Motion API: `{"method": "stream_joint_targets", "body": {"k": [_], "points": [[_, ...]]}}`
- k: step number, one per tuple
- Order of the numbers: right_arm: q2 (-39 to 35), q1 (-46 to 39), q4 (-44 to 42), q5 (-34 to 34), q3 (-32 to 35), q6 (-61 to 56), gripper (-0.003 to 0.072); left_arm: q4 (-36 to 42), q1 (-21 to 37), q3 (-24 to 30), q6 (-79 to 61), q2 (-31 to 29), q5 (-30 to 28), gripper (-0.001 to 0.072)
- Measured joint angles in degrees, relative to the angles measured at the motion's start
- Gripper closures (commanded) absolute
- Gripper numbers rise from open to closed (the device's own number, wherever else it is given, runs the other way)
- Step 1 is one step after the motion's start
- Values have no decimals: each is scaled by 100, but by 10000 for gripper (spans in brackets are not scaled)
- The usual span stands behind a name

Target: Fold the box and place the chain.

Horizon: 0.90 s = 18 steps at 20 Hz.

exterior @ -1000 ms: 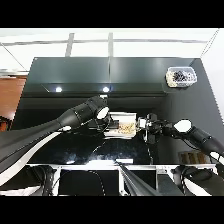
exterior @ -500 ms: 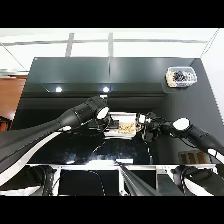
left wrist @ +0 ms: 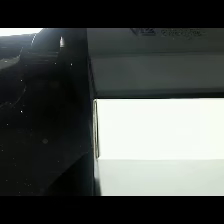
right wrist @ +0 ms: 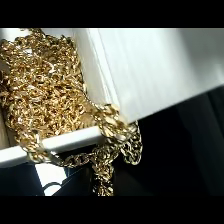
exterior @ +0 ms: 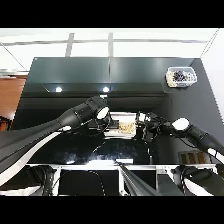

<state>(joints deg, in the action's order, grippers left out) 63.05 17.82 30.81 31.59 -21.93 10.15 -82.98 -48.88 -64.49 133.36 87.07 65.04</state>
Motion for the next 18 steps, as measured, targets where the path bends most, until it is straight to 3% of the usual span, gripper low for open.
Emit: {"method": "stream_joint_targets", "body": {"k": [8, 15, 18], "points": [[-1244, -13, 634, 157, -157, -2190, 680, 0, 0, 0, 0, 0, 2, 680], [-2253, -369, 925, 1832, -1362, -4389, 680, -2, 0, 0, 0, 0, 2, 679], [-2365, -442, 496, 2507, -2017, -4900, 680, -2, 0, 0, 0, 0, 2, 679]]}}
